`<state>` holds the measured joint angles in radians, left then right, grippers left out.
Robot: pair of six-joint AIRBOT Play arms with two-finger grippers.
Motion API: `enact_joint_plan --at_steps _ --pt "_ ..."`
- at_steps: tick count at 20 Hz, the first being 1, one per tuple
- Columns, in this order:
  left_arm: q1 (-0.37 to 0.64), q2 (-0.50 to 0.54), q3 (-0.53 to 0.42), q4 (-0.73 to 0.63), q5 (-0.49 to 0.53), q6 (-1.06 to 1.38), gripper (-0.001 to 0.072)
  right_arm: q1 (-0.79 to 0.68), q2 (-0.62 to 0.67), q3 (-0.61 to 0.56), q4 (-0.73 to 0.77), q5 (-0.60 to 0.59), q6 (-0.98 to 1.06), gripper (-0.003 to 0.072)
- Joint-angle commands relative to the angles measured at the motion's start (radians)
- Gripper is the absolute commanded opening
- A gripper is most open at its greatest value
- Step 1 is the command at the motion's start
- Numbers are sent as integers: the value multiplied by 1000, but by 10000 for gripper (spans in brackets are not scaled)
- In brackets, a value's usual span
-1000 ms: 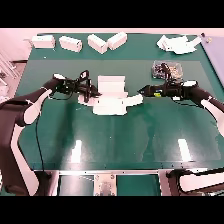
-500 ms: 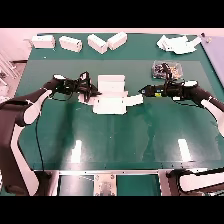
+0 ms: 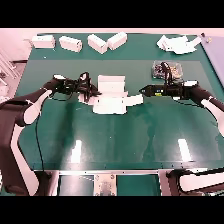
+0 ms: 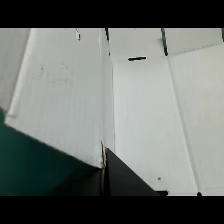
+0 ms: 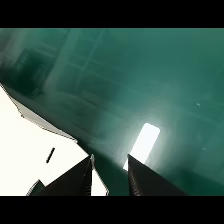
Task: Fold the box and place the chain.
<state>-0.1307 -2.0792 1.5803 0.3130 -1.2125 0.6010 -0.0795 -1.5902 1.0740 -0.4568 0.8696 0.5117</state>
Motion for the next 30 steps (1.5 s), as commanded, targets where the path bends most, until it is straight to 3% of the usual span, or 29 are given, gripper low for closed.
enact_joint_plan --at_steps 1,6,8,10,11,12,17,19,30 --pt "1 0 0 0 -1 1 22 10 32 6 40 2 -44 281" --pt "1 0 0 0 -1 2 22 132 171 -37 33 -13 -114 278" --pt "1 0 0 0 -1 2 22 207 232 -95 -30 -105 -163 256" --pt "1 0 0 0 0 2 22 293 280 -156 -184 -224 -189 263" --pt "1 0 0 0 0 2 22 328 287 -178 -243 -246 -190 307" --pt "1 0 0 -1 0 2 22 357 287 -196 -304 -250 -188 409" --pt "1 0 0 -1 -2 2 22 432 287 -273 -457 -253 -188 572" --pt "1 0 0 -2 -2 2 22 462 286 -292 -517 -268 -188 573" --pt "1 0 0 -3 -2 2 22 564 211 -306 -529 -495 -226 573"
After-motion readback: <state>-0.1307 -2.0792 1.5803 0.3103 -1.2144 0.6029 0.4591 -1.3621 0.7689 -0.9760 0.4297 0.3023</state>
